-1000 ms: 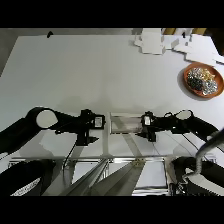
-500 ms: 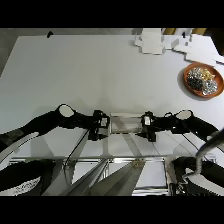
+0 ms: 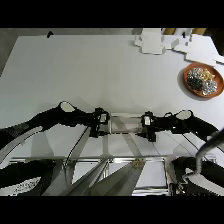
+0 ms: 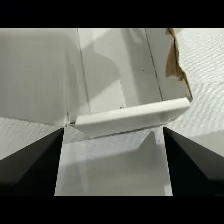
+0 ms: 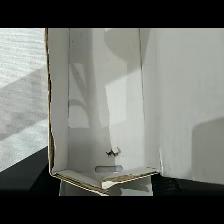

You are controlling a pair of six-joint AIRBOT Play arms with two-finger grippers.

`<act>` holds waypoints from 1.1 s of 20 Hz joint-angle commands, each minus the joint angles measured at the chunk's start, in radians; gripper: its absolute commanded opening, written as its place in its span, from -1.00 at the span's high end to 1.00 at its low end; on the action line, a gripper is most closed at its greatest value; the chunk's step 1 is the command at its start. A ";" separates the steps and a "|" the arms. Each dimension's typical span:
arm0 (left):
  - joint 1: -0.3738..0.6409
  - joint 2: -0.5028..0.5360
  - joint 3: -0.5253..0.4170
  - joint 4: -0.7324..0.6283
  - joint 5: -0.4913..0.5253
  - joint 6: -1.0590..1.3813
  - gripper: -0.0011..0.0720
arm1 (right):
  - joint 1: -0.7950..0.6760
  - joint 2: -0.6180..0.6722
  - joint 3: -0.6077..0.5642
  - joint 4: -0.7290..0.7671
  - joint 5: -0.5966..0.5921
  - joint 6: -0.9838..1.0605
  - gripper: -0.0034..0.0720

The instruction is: Fold the box and place the chain.

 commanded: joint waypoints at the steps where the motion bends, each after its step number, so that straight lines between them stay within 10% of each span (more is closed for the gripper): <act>1: -0.007 -0.003 0.002 -0.005 -0.019 0.009 -0.95 | 0.000 0.000 0.001 0.000 0.000 0.000 0.01; 22: -0.050 -0.027 0.002 -0.074 0.008 -0.032 -0.94 | 0.000 0.000 0.001 0.000 0.000 0.000 0.01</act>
